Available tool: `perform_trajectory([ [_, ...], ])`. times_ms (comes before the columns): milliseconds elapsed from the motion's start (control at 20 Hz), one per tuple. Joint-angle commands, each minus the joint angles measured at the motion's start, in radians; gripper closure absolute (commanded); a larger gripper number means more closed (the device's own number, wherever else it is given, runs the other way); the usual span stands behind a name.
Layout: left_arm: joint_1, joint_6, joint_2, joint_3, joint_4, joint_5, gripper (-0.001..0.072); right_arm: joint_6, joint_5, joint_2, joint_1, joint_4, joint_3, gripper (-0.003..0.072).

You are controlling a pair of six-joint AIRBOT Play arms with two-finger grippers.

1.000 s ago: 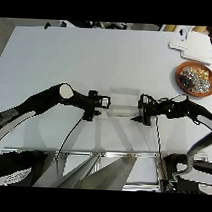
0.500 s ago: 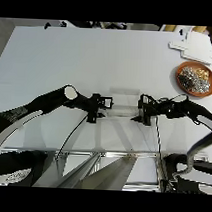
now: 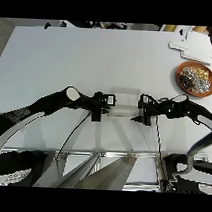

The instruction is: Fold the box and place the chain.

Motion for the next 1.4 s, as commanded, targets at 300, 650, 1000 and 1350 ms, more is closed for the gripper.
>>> perform_trajectory([
  [300,-0.06,0.079,-0.036,0.0,-0.086,0.033,0.0527,0.0,0.0,0.0,0.0,0.0,0.0,0.0369],
  [650,-0.062,0.014,-0.038,0.0,-0.087,0.066,0.0195,0.0,0.0,0.0,0.0,0.0,0.0,0.0369],
  [1000,-0.054,-0.323,0.085,0.0,0.04,0.037,0.0297,0.0,0.0,0.0,0.0,0.0,0.0,0.0369],
  [1350,0.014,-1.193,0.34,0.0,0.452,-0.312,0.0706,0.0,0.0,0.0,0.0,0.0,0.0,0.0369],
])
